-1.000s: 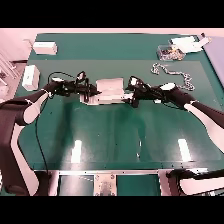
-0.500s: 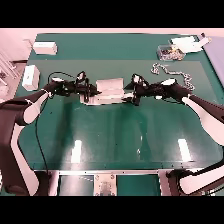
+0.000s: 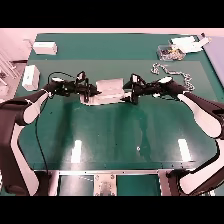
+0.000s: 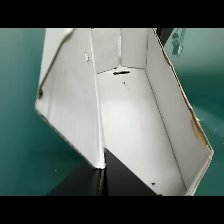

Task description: Fold the box and place the chain.

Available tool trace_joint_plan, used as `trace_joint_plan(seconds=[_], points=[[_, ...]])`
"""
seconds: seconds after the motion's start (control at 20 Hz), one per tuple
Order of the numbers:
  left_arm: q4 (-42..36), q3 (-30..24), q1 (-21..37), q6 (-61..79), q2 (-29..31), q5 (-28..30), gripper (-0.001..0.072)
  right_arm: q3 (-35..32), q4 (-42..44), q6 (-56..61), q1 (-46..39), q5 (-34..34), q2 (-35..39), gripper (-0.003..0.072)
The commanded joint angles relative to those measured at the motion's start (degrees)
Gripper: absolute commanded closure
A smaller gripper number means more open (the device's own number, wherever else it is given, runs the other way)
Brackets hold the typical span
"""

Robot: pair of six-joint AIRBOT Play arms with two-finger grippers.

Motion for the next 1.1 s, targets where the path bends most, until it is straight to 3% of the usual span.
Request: trace_joint_plan(seconds=[0.0,0.45,1.05], points=[[0.0,0.1,0.0,0.0,0.0,0.0,0.0685,2.0,-0.3,-1.3,0.0,3.5,-1.9,-0.0005],[0.0,0.1,0.0,-0.1,0.0,-0.4,0.0685,6.6,-2.8,1.0,0.0,10.5,-5.7,-0.0005],[0.0,0.1,0.0,-0.1,0.0,-0.5,0.0685,8.7,-2.7,2.1,0.7,10.6,-8.2,-0.0005]])
